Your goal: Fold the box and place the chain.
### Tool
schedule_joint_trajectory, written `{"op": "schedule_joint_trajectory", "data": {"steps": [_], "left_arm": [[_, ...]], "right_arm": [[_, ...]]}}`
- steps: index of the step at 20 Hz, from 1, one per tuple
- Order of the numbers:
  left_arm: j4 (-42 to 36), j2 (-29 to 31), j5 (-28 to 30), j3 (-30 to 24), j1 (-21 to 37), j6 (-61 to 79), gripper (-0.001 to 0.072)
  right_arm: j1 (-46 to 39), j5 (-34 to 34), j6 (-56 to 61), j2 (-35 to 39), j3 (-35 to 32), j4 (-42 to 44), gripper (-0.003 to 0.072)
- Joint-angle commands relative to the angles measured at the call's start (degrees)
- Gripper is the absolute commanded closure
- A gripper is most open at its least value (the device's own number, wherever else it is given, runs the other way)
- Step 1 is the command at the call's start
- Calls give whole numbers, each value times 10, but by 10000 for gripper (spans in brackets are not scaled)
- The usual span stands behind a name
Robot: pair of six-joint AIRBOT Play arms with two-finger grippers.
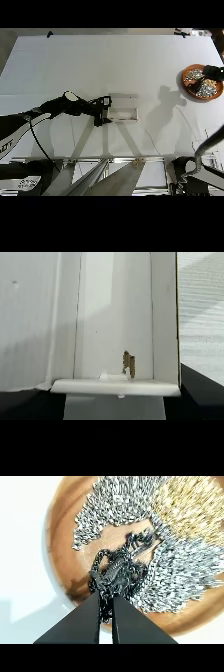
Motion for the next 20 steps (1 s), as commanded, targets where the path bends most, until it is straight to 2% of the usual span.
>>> {"op": "schedule_joint_trajectory", "data": {"steps": [1, 4, 8, 10, 12, 16, 20], "left_arm": [[0, 0, 0, 0, 0, 0, 395], [0, 0, 0, 0, 0, 0, 395], [0, 0, 0, 0, 0, 0, 395], [0, 0, 0, 0, 0, 0, 395], [0, 0, 0, 0, 0, 0, 395], [0, 0, 0, 0, 0, 0, 395], [0, 0, 0, 0, 0, 0, 395]], "right_arm": [[0, 49, -29, 92, 1, 8, 667], [0, 94, -64, 160, 0, 60, 667], [1, 164, -123, 230, 0, 170, 668], [24, 199, -129, 258, 0, 178, 668], [66, 225, -127, 283, -1, 178, 668], [180, 231, -103, 329, -2, 177, 668], [291, 236, -72, 339, -4, 171, 668]]}}
